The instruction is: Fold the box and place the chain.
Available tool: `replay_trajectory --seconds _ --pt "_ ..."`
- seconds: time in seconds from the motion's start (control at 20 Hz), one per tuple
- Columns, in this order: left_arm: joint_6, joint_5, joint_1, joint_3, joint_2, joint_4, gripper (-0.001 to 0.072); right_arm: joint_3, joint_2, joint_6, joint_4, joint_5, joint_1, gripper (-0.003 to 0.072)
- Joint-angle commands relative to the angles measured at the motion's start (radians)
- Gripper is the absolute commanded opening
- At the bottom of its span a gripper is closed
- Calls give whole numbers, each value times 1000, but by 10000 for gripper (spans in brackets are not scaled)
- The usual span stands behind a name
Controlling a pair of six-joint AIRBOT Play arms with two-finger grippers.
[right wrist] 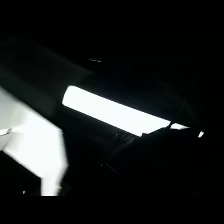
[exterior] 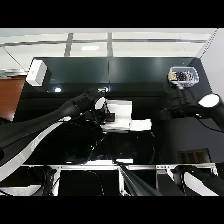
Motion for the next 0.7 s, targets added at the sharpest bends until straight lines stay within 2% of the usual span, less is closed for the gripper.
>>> replay_trajectory --seconds 0.0,0.2,0.4,0.55,0.6,0.65 --pt "-1 -24 1 1 0 0 26 -81 -11 213 66 37 -169 17" --pt "-1 -24 1 1 0 0 26 -148 -119 151 225 113 -58 17" --pt "-1 -23 1 1 0 0 26 -145 -197 55 419 49 146 17" --pt "-1 -23 1 1 0 0 26 -92 -198 28 422 54 210 18" --pt "-1 -23 1 1 0 0 26 -64 -198 28 397 71 212 47" --pt "-1 -23 1 1 0 0 26 -40 -198 29 372 89 213 294"
